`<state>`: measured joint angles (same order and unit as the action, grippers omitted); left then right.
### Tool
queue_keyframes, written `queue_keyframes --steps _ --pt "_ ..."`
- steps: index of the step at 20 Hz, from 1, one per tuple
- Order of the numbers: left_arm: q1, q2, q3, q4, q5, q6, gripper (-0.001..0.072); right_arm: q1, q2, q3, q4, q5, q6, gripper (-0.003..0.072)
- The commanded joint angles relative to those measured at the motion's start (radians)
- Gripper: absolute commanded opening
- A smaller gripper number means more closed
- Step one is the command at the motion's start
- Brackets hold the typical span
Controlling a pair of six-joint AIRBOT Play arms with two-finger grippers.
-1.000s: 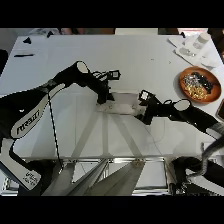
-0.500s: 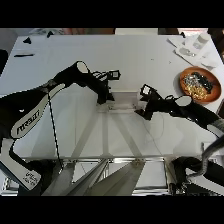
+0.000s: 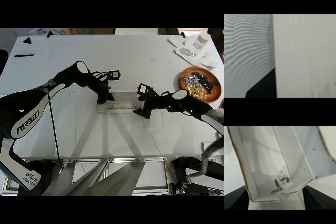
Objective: Fold the box and place the chain.
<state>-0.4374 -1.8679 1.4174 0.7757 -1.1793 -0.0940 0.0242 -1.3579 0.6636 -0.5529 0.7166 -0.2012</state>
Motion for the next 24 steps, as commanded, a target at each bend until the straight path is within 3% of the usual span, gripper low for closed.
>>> queue_keyframes --steps 1,14,20,24 --pt "-0.001 0.000 0.000 -0.001 0.000 0.000 0.0017 -0.001 -0.027 0.033 0.001 0.004 -0.020 0.0685" --pt "-0.001 0.000 0.000 -0.001 0.000 0.000 0.0017 -0.083 -0.037 0.060 0.008 0.155 -0.104 0.0685" --pt "-0.001 0.000 0.000 0.000 0.000 0.000 0.0017 -0.083 -0.149 0.182 0.008 0.241 -0.114 0.0685" --pt "-0.001 0.000 0.000 0.000 0.000 0.000 0.0017 -0.082 -0.209 0.193 -0.009 0.299 -0.122 0.0685"
